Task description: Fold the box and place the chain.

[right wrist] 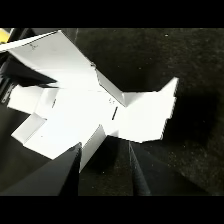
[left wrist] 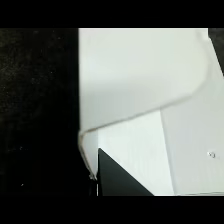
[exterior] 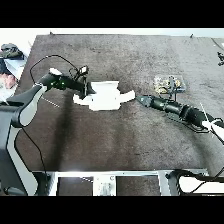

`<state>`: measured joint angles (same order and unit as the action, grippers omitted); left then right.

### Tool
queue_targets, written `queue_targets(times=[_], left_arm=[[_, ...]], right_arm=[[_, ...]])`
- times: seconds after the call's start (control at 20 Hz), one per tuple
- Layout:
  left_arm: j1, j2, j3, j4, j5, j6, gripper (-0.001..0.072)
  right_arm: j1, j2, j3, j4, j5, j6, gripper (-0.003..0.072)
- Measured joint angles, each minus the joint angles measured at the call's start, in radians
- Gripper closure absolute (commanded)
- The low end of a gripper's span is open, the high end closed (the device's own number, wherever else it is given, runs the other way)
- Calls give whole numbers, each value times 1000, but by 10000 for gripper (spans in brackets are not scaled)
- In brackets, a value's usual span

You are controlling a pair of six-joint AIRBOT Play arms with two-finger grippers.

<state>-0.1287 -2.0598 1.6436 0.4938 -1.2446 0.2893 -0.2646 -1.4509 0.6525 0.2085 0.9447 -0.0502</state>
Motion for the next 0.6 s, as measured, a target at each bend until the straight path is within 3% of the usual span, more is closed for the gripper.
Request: queue_targets(times=[0.1,0.2,0.45,0.55,0.6], left_arm=[[0,-3,-2,1,8,23,697],[0,-4,-3,1,15,38,697],[0,-5,-3,1,27,53,697],[0,-5,-3,2,29,54,697],[0,-5,-3,2,29,55,697]], right_arm=[[0,0,0,-3,13,-38,329],[0,0,2,-7,29,-82,238],[46,0,55,-100,49,-180,238],[83,0,100,-181,28,-200,93],[104,0,123,-229,10,-207,97]])
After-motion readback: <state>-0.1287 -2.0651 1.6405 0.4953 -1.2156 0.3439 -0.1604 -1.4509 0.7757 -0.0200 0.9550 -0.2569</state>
